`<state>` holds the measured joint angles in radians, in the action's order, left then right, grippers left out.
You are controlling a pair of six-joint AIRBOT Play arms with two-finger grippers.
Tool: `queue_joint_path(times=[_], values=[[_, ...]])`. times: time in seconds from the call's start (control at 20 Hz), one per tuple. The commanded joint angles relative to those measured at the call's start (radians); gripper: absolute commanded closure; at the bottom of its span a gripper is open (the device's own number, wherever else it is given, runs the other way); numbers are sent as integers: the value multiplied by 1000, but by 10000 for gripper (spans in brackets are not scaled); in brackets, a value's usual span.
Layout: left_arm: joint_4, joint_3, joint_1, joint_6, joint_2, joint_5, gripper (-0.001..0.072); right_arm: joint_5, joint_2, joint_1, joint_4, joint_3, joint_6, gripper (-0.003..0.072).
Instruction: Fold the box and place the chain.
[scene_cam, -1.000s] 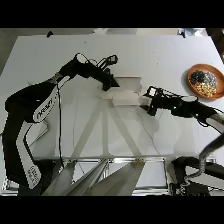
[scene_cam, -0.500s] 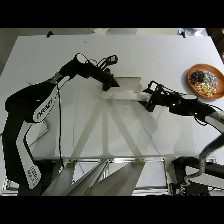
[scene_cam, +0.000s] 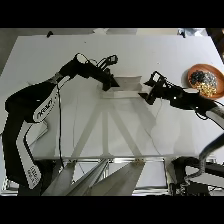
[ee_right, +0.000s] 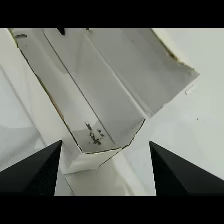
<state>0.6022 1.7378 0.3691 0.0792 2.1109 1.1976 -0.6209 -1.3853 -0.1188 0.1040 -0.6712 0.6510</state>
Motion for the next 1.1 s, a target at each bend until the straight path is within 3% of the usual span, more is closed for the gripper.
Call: queue_joint_path(times=[0.0,0.1,0.35,0.65,1.05], values=[[0,0,0,0,1,0,701,-73,-24,-23,114,-50,-61,77],[0,0,0,0,1,0,701,-118,-44,-37,190,-87,-105,77],[0,0,0,0,1,0,701,-207,-129,-64,210,-190,-106,77],[0,0,0,0,1,0,701,-359,-254,-66,413,-335,-211,77],[0,0,0,0,1,0,701,-463,-336,-95,414,-462,-233,77]])
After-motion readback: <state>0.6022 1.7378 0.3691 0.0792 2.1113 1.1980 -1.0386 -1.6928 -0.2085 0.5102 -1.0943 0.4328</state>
